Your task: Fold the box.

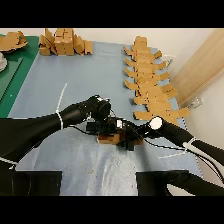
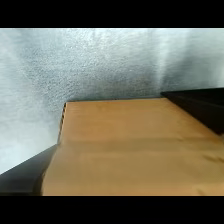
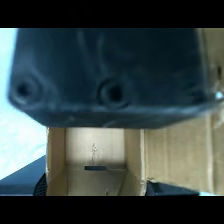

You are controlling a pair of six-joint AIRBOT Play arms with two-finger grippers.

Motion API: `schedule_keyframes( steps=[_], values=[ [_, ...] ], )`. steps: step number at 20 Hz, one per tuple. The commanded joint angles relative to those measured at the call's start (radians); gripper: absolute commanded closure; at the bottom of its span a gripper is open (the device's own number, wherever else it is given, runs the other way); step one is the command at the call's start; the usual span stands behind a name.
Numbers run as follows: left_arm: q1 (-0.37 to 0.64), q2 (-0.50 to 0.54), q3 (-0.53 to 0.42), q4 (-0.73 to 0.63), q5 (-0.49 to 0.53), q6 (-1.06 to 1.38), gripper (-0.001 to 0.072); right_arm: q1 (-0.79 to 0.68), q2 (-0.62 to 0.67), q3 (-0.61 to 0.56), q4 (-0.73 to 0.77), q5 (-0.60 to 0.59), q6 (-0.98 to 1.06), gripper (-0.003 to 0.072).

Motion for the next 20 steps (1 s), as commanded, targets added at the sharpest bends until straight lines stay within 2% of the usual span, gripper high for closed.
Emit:
schedule_keyframes(
  steps=[1, 6, 16, 17, 18, 19, 20],
  values=[
    [0.019, 0.031, 0.02, 0.013, -0.031, -0.002, 0.0105, 0.0, 0.001, 0.001, 0.0, 0.0, 0.0, 0.0188],
    [0.063, 0.075, 0.02, 0.035, -0.146, -0.001, 0.0105, 0.0, 0.001, 0.0, 0.0, 0.0, 0.0, 0.0188],
    [0.08, 0.105, 0.031, 0.038, -0.117, 0.0, 0.0107, 0.0, 0.001, 0.0, 0.0, 0.0, 0.0, 0.0189],
    [0.089, 0.116, 0.031, 0.04, -0.111, 0.001, 0.0126, 0.0, 0.001, 0.001, 0.0, 0.0, 0.0, 0.0189],
    [0.1, 0.124, 0.031, 0.041, -0.116, 0.006, 0.029, 0.0, 0.001, 0.001, 0.0, 0.0, 0.001, 0.0189],
    [0.113, 0.132, 0.031, 0.045, -0.127, 0.024, 0.041, 0.0, 0.001, 0.001, 0.0, 0.0, 0.001, 0.0189],
    [0.126, 0.136, 0.031, 0.05, -0.143, 0.04, 0.0411, 0.0, 0.001, 0.001, 0.0, 0.0, 0.001, 0.0188]
  ],
)
